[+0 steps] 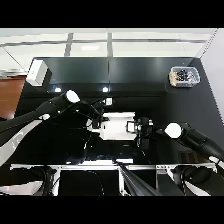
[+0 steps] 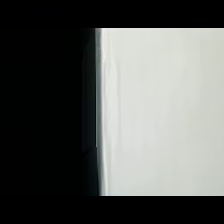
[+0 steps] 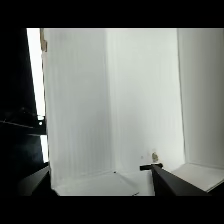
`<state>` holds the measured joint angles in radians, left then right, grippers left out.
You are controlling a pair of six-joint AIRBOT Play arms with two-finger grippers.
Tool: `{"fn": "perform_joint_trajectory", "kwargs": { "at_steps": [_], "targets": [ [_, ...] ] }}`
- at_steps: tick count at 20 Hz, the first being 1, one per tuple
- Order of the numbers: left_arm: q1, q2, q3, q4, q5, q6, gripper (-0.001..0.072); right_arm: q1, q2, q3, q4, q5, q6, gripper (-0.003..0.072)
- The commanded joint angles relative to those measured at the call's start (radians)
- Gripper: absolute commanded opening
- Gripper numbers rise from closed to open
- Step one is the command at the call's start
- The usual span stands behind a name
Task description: Fold the box and place the chain.
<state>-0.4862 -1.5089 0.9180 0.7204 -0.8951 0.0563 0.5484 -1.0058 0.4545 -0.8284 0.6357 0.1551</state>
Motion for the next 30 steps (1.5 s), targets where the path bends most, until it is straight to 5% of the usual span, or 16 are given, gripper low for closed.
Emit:
{"fn": "perform_joint_trajectory", "kwargs": {
  "at_steps": [1,5,9,30],
  "targets": [
    [0.000,0.000,0.001,0.000,0.002,0.000,0.0024,0.008,-0.004,0.026,0.009,-0.024,0.039,0.0703],
    [0.000,0.000,0.001,0.000,0.000,0.000,0.0024,-0.058,-0.004,0.116,-0.039,0.100,0.037,0.0703],
    [0.000,0.000,0.001,0.000,0.001,0.000,0.0025,-0.168,-0.016,0.130,0.075,0.149,-0.026,0.0703],
    [-0.001,0.000,0.001,-0.051,-0.003,-0.011,0.0025,-0.225,-0.267,0.130,0.318,0.164,-0.489,0.0702]
  ]
}}
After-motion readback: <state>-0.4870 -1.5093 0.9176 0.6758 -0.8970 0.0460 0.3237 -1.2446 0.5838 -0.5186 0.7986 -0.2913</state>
